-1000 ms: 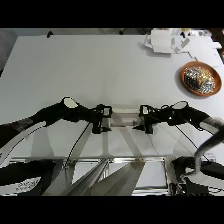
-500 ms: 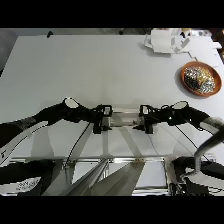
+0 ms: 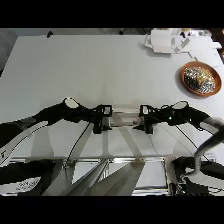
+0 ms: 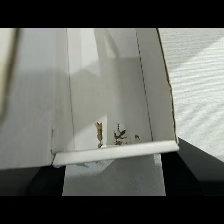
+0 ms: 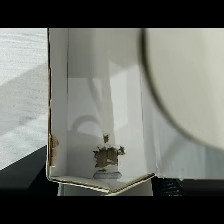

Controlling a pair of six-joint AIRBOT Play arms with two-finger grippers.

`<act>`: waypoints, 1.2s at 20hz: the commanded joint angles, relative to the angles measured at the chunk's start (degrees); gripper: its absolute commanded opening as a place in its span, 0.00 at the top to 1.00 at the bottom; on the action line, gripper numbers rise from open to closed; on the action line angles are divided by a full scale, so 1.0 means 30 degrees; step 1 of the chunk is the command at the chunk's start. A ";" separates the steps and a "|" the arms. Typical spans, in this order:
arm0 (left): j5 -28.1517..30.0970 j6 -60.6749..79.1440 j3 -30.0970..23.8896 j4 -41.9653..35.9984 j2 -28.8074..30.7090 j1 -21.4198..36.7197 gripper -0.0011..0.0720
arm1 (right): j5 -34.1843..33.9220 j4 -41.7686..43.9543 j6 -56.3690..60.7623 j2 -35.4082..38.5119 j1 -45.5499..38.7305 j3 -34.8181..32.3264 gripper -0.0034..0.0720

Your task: Fold the box and place the chain.

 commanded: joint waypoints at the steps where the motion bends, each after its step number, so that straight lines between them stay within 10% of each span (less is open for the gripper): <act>1: -0.0051 -0.0080 -0.0015 0.0007 -0.0007 -0.0015 0.70 | 0.0000 0.0007 0.0000 0.0000 0.0007 0.0007 0.35; 13: -0.0051 -0.0080 -0.0015 0.0007 -0.0007 -0.0015 0.70 | 0.0000 -0.0073 0.0160 0.0000 0.0022 0.0007 0.35; 15: -0.0058 -0.0080 -0.0015 0.0007 -0.0007 -0.0015 0.70 | -0.0117 -0.0044 0.1362 0.0007 0.0007 0.0007 0.03; 24: -0.0066 -0.0080 -0.0015 0.0007 -0.0007 -0.0015 0.70 | -0.0211 -0.3475 0.4510 0.2339 0.0000 0.0007 0.03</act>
